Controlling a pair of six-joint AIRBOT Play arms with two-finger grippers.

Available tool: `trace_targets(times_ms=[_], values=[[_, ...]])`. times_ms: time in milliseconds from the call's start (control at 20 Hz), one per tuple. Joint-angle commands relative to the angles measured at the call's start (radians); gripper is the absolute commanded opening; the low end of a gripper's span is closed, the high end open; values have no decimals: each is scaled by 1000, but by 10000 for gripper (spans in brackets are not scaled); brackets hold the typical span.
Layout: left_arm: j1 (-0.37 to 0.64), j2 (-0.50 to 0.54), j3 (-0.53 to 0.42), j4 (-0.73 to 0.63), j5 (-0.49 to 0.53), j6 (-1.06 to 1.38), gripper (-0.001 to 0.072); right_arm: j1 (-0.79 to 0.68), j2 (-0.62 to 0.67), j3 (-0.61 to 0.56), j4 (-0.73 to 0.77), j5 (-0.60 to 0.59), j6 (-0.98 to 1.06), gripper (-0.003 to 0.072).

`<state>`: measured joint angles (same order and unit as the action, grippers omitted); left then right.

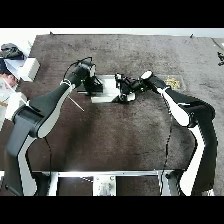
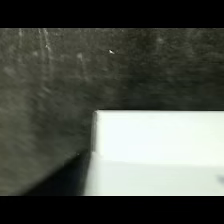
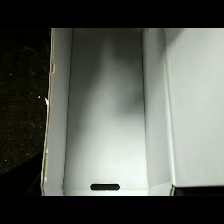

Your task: Fold the box and place the chain.

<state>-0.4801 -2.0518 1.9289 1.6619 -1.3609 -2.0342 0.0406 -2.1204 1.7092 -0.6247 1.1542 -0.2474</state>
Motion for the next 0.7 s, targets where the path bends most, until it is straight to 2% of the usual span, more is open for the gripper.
trace_targets(times_ms=[0, 200, 300, 350, 400, 450, 650], values=[[-1, 2, 24, -77, 4, 95, 373, 0, 1, 0, 0, 2, 2, 433], [-1, 5, 110, -83, -104, 209, 374, 0, 1, 0, 0, 2, 2, 433], [0, 37, 115, -83, -124, 275, 376, 0, 1, 0, 0, 2, 2, 432], [2, 61, 115, -84, -130, 290, 457, 0, 1, 0, 0, 2, 2, 433], [2, 86, 114, -83, -130, 314, 668, 0, 1, 0, 0, 1, 2, 432], [2, 115, 113, -76, -130, 343, 688, 0, 1, 0, 0, 2, 2, 433], [24, 185, 109, -67, -114, 467, 688, 0, 1, 0, 0, 2, 2, 432]])
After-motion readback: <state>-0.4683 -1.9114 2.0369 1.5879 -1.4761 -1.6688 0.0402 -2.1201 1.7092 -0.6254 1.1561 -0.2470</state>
